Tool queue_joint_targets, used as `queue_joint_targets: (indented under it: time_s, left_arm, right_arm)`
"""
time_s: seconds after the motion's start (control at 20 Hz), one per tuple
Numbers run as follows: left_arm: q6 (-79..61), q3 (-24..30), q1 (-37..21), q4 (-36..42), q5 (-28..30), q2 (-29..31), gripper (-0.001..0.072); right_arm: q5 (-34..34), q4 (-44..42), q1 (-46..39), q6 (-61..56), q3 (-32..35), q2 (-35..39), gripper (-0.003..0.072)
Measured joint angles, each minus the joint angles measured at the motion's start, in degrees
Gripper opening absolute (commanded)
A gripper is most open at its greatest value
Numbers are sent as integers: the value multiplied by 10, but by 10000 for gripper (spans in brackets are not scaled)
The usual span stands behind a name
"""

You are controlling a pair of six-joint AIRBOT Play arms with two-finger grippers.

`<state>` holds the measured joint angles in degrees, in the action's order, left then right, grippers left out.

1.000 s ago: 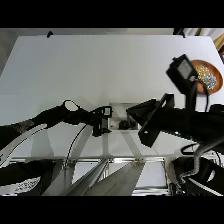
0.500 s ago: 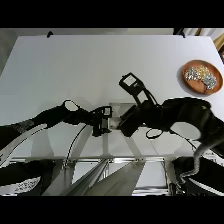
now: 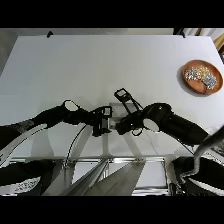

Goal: Fold the box and place the chain.

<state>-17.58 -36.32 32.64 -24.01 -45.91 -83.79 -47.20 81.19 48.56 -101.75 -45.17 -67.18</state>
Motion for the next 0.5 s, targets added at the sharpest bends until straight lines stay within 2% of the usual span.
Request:
queue_joint_targets:
  time_s: [0.05,0.15,0.35,0.4,0.5]
  left_arm:
    - [0,0,0,0,0,0,254]
    - [0,0,0,0,0,0,254]
    - [0,0,0,0,0,0,254]
    - [0,0,0,0,0,0,254]
    - [0,0,0,0,0,0,254]
  right_arm:
    - [7,-1,0,-5,2,-10,35]
    - [16,-3,0,-14,3,-19,139]
    - [9,-4,0,-29,1,-7,143]
    - [6,-1,0,-31,0,5,177]
    - [2,7,-1,-32,-2,41,189]
